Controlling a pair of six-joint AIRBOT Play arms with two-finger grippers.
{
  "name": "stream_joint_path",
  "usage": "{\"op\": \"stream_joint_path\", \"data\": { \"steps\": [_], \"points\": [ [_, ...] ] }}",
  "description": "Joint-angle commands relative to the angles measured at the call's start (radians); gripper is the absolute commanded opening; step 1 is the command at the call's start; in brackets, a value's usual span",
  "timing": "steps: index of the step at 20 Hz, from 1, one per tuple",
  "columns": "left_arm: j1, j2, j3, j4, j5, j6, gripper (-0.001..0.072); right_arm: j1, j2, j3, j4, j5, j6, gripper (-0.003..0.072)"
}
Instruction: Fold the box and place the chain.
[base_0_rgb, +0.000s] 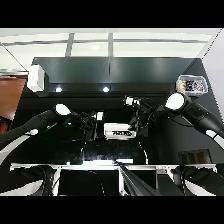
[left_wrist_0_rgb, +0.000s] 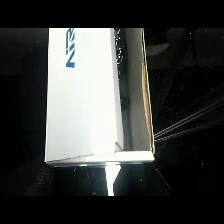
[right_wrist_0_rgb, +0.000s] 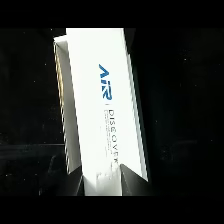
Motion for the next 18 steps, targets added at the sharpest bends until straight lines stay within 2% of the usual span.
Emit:
{"op": "stream_joint_path", "data": {
  "steps": [1,17,18],
  "points": [
    [0.000,-0.001,0.001,0.000,0.001,0.000,0.0400,0.000,0.000,-0.001,-0.018,0.004,0.002,0.0315],
    [0.000,-0.001,0.001,0.000,0.001,0.000,0.0400,0.015,-0.001,-0.013,-0.031,-0.004,0.003,0.0317],
    [0.000,-0.001,0.001,0.000,0.001,0.000,0.0400,0.016,-0.001,-0.015,-0.032,-0.010,0.003,0.0393]
  ]
}}
